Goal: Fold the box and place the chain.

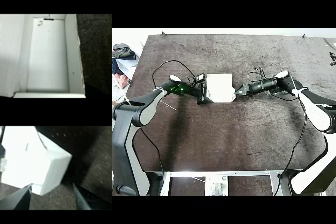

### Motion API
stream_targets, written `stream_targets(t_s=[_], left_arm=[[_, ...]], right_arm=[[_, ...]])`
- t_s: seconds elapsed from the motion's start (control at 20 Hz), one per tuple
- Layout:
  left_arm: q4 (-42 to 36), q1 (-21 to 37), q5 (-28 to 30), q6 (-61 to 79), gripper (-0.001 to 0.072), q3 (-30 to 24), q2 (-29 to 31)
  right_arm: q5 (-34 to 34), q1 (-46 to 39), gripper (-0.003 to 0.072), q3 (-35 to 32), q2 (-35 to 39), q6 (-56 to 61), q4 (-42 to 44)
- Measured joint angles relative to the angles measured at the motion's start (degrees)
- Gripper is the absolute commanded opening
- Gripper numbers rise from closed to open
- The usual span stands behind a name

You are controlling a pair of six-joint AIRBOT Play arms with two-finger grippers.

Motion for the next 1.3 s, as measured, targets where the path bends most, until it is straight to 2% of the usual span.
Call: stream_targets(t_s=[0.1, 0.2, 0.25, 0.65, 1.1, 1.3], left_arm=[[0.0, 0.0, 0.0, 0.0, 0.0529, 0.0, 0.0], [0.0, 0.0, 0.0, 0.0, 0.0529, 0.0, 0.0], [0.0, 0.0, 0.0, 0.0, 0.0529, 0.0, 0.0], [0.0, 0.0, 0.0, 0.0, 0.0529, 0.0, 0.0], [0.0, 0.1, -0.1, 0.0, 0.0529, 0.0, 0.0], [0.0, 0.0, -0.1, 0.0, 0.0529, 0.0, 0.0]], right_arm=[[-0.7, 1.1, 0.0513, 1.2, 0.0, 1.2, -1.6], [-1.0, 2.3, 0.0361, 2.8, 0.0, 2.9, -4.1], [-1.1, 3.0, 0.0330, 3.7, 0.0, 3.8, -5.2], [-1.8, 9.4, 0.0326, 10.6, 0.0, 13.8, -17.6], [-3.4, 15.7, 0.0327, 14.7, -1.6, 26.5, -35.2], [-3.7, 16.7, 0.0328, 15.8, -1.4, 30.9, -39.7]])
